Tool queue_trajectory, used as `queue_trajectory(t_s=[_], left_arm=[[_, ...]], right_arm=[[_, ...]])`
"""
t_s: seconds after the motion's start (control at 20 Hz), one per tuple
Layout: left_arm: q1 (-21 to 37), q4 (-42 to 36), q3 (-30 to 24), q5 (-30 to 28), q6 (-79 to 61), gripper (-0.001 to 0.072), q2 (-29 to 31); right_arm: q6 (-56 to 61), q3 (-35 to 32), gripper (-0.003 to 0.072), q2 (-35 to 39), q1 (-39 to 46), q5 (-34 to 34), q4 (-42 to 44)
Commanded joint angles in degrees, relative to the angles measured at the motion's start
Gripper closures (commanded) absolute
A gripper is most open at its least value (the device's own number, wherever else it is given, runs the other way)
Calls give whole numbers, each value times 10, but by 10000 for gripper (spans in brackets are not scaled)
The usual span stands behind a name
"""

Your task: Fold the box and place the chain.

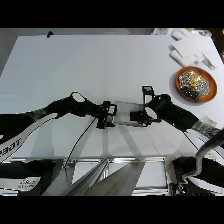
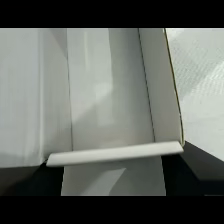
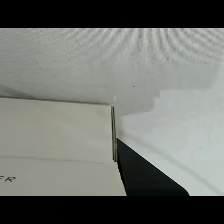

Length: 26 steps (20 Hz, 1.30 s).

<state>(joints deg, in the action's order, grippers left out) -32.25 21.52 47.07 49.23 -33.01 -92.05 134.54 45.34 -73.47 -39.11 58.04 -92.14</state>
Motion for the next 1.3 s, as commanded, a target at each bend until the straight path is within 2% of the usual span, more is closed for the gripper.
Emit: queue_trajectory(t_s=[0.0,0.25,0.4,0.45,0.5,0.65,0.7,0.8,0.85,1.0,1.15,1.25], left_arm=[[0,-1,0,-1,0,638,0],[0,-1,0,-1,0,638,0],[0,-1,0,-1,0,638,0],[0,-1,0,-1,0,638,0],[0,-1,0,-1,0,638,0],[0,-1,0,-1,0,638,0],[0,-1,0,-1,0,638,0],[0,-1,0,-1,0,638,0],[0,-1,0,-1,0,638,0],[0,-1,0,-1,0,638,0],[0,-1,0,-1,0,638,0],[0,-1,0,-1,0,638,0]], right_arm=[[-14,0,546,0,0,-5,-1],[-13,0,550,0,0,-5,-1],[-11,-3,592,-1,-2,-4,4],[-11,-6,652,-1,-2,-5,7],[-10,-7,673,-1,-2,-4,9],[-9,-7,672,-1,-2,-5,9],[-10,-7,644,0,-2,-5,9],[-30,-7,402,7,-2,-1,3],[-53,-7,344,15,-2,-2,3],[-140,-7,345,60,-2,19,3],[-271,3,348,136,-2,91,4],[-326,35,352,175,4,129,-8]])
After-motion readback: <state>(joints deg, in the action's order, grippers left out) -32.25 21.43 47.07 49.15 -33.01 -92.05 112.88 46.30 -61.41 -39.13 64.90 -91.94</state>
